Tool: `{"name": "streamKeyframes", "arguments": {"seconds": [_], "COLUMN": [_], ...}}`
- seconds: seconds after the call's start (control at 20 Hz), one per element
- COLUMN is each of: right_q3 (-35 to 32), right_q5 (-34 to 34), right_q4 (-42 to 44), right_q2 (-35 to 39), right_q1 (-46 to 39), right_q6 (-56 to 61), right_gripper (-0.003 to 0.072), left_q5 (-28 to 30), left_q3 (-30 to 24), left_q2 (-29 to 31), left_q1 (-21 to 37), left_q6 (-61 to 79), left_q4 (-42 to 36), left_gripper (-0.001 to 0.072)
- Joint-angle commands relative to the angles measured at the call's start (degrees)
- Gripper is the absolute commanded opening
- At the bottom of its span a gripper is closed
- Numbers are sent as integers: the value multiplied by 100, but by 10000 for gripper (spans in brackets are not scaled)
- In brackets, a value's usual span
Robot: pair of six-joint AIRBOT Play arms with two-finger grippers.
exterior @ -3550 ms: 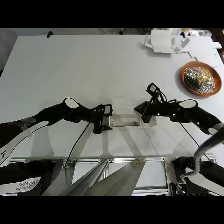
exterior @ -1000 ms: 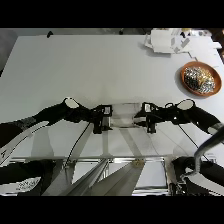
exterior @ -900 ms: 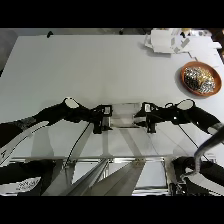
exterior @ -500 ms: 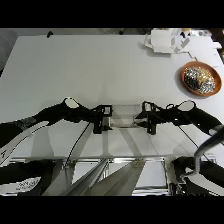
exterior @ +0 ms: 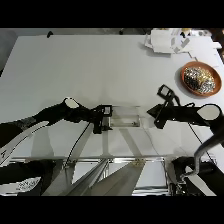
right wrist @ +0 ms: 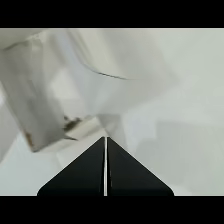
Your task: Fold the box and place the chain.
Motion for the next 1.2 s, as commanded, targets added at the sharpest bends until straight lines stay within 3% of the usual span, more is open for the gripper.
{"name": "streamKeyframes", "arguments": {"seconds": [0.0,0.2,0.55,0.9,1.1,1.15], "right_q3": [13,13,11,11,15,15], "right_q5": [-420,0,990,920,1143,1204], "right_q4": [-824,-953,-326,162,1071,1226], "right_q2": [118,-431,-1631,-2085,-1921,-1838], "right_q1": [-811,-1021,-887,-278,-229,-229], "right_q6": [2990,4157,3882,3783,3178,3069], "right_gripper": [19,19,19,18,21,58], "left_q5": [2,0,0,-2,-4,-11], "left_q3": [-2,-2,-2,-2,-2,-2], "left_q2": [4,4,4,4,4,4], "left_q1": [0,0,0,0,0,0], "left_q6": [2,2,2,2,2,2], "left_q4": [0,0,0,0,0,0], "left_gripper": [205,205,206,205,205,205]}}
